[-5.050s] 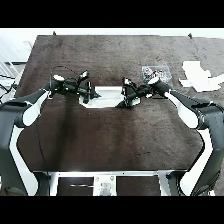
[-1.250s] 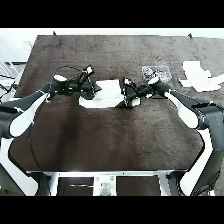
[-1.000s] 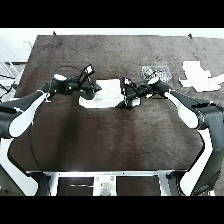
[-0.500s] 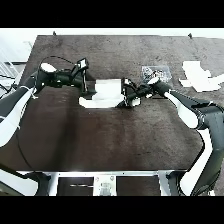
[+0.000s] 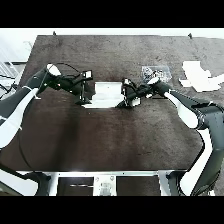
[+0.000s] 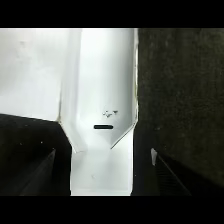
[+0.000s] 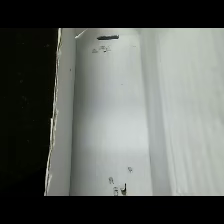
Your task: Fold the box and place the chain.
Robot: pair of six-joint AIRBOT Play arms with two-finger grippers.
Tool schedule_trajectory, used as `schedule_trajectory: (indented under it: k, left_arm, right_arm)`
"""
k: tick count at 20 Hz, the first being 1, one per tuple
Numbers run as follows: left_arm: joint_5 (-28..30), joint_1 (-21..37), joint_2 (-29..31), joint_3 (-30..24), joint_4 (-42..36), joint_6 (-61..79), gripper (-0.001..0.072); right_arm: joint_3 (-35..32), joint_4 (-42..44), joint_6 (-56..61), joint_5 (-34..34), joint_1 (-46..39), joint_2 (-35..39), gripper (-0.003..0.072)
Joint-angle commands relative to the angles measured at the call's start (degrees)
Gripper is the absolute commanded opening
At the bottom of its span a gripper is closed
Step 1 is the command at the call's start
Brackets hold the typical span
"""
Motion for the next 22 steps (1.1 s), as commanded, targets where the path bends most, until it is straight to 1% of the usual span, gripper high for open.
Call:
schedule_trajectory:
  k: [1, 6, 8, 10, 15, 16, 17, 22]
  left_arm:
    - [1.86, -1.11, -1.77, -0.04, 2.54, -0.85, 0.0710]
    - [4.96, -1.14, -4.26, 0.00, 1.75, 0.35, 0.0709]
    - [4.44, -1.33, -4.98, 0.00, 0.61, 1.18, 0.0708]
    - [4.48, -1.95, -5.49, -0.02, 1.11, 1.22, 0.0709]
    - [6.36, -2.38, -5.53, -0.02, -0.55, 4.13, 0.0707]
    - [6.36, -2.38, -5.53, -0.02, -0.50, 4.15, 0.0586]
    - [6.45, -2.38, -5.53, -0.02, -0.50, 4.20, 0.0538]
    - [6.05, -2.38, -5.53, -0.02, -0.55, 4.17, 0.0532]
  right_arm:
    - [0.00, 0.02, 0.02, 0.02, 0.04, 0.00, 0.0583]
    - [0.00, 0.02, 0.02, 0.02, 0.04, 0.00, 0.0583]
    - [0.00, 0.02, 0.02, 0.00, 0.04, 0.00, 0.0583]
    - [0.00, 0.04, 0.02, 0.02, 0.04, 0.00, 0.0583]
    - [0.00, 0.02, 0.02, 0.00, 0.04, 0.00, 0.0583]
    - [0.00, 0.02, 0.02, 0.02, 0.04, 0.00, 0.0583]
    - [0.00, 0.02, 0.02, 0.02, 0.04, 0.00, 0.0583]
    - [0.00, 0.02, 0.02, 0.02, 0.04, 0.00, 0.0583]
